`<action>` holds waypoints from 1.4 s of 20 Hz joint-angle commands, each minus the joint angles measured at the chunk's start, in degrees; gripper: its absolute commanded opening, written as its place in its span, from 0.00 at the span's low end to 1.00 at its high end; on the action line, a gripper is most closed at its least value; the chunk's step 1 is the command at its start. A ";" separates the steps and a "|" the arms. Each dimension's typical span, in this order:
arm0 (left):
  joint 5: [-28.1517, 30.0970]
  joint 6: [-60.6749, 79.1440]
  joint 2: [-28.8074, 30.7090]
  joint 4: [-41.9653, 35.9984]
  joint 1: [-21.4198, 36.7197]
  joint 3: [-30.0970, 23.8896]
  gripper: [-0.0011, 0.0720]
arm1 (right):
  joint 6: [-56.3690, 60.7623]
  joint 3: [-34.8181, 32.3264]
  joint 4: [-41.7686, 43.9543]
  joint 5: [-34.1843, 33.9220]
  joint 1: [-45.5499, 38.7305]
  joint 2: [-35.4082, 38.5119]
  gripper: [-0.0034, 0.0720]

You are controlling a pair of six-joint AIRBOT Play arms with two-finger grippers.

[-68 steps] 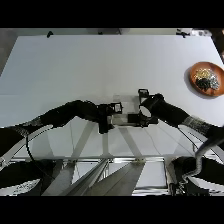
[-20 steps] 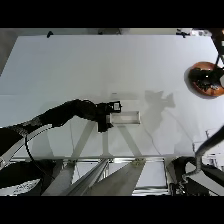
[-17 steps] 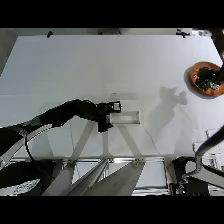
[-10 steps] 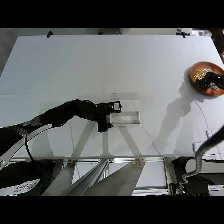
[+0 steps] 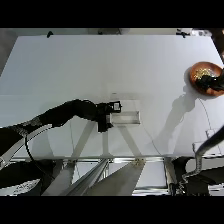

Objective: Fold the box and place the chain.

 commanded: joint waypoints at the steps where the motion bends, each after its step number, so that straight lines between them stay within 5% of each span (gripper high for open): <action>1: 0.00 0.00 -0.02 0.02 -0.04 0.02 0.39 | -1.70 0.15 1.81 0.68 0.13 -1.99 0.52; 6: 0.00 0.00 -0.02 0.02 -0.04 0.00 0.39 | -1.73 0.17 2.01 1.49 0.26 -0.79 0.06; 17: 0.00 0.00 -0.02 0.00 -0.04 0.02 0.39 | -3.19 0.15 2.01 3.63 0.26 19.58 0.06; 22: 0.00 0.00 -0.02 0.02 -0.04 0.00 0.39 | -4.00 0.15 3.63 13.11 0.28 30.82 0.06; 28: -0.02 0.00 -0.02 0.02 -0.04 0.02 0.39 | -10.64 0.15 15.13 26.49 4.52 43.80 0.06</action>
